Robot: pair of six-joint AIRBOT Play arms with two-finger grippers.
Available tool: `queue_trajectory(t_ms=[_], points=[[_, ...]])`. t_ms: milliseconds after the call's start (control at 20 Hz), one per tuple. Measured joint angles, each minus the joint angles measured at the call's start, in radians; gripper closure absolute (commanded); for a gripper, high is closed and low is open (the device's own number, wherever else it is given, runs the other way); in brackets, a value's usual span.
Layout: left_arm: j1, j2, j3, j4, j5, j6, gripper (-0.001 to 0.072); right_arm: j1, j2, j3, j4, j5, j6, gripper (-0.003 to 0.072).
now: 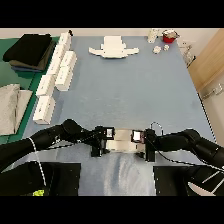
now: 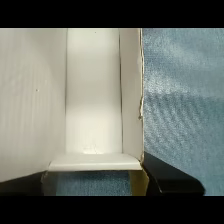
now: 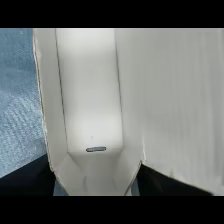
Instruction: Fold the box.
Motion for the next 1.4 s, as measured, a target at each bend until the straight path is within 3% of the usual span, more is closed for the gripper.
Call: queue_trajectory(t_ms=[200, 500, 550, 600, 700, 800, 850, 900, 1150, 1400], points=[[0.000, 0.000, 0.000, 0.000, 0.000, 0.000, 0.0163, 0.000, 0.000, 0.085, -0.118, -0.140, 0.167, -0.0032], [0.000, 0.000, 0.000, 0.000, 0.000, 0.000, 0.0163, 0.000, 0.000, 0.266, -0.323, -0.466, 0.549, -0.0018], [0.000, 0.000, 0.000, 0.000, 0.000, 0.000, 0.0163, 0.000, 0.000, 0.287, -0.336, -0.512, 0.628, 0.0026], [0.000, 0.000, 0.000, 0.000, 0.000, 0.000, 0.0163, 0.000, 0.000, 0.302, -0.333, -0.559, 0.720, 0.0217], [0.000, 0.000, 0.000, 0.000, 0.000, 0.000, 0.0163, -0.001, 0.000, 0.314, -0.260, -0.615, 0.882, 0.0445], [0.000, 0.000, 0.000, 0.000, 0.000, 0.000, 0.0163, 0.001, 0.000, 0.309, -0.100, -0.597, 0.979, 0.0507], [0.000, 0.000, 0.000, 0.000, 0.000, 0.000, 0.0163, 0.005, 0.000, 0.300, -0.009, -0.544, 1.017, 0.0656], [0.000, 0.000, 0.000, 0.000, 0.000, 0.000, 0.0163, 0.012, 0.000, 0.292, 0.056, -0.480, 1.052, 0.0682], [0.000, 0.000, 0.000, 0.000, 0.000, 0.000, 0.0163, 0.018, -0.036, 0.270, 0.217, -0.151, 1.172, 0.0683], [0.000, 0.000, 0.000, 0.000, 0.000, 0.000, 0.0163, -0.011, -0.130, 0.265, 0.250, -0.018, 1.159, 0.0683]])
